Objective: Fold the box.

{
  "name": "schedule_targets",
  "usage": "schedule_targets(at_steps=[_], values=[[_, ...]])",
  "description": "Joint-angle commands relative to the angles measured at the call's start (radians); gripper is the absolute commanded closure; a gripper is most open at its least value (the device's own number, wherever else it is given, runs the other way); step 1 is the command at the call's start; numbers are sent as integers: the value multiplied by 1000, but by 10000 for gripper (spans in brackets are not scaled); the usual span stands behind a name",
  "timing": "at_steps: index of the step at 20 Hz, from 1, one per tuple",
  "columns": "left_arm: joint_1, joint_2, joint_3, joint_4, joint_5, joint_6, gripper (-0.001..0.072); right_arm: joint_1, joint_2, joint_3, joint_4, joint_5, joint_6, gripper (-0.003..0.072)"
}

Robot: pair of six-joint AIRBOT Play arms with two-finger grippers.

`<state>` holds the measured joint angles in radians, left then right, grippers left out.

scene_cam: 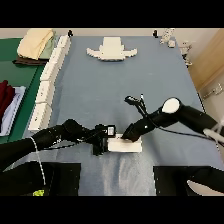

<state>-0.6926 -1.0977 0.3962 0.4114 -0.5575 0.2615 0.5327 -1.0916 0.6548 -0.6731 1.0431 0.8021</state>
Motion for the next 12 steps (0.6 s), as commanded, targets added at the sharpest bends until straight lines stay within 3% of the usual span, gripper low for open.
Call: schedule_targets(at_steps=[1, 5, 10, 12], values=[[1, 0, 1, 0, 0, 0, 195, 167, 170, -95, -127, -340, -18, 686], [1, 0, 1, 0, 0, 0, 195, 311, 266, -164, -189, -561, -17, 686], [1, 0, 1, 0, 0, 0, 195, 430, 299, -235, -278, -583, -17, 686], [1, 0, 1, 0, 0, 0, 195, 448, 302, -254, -358, -581, -18, 654]])
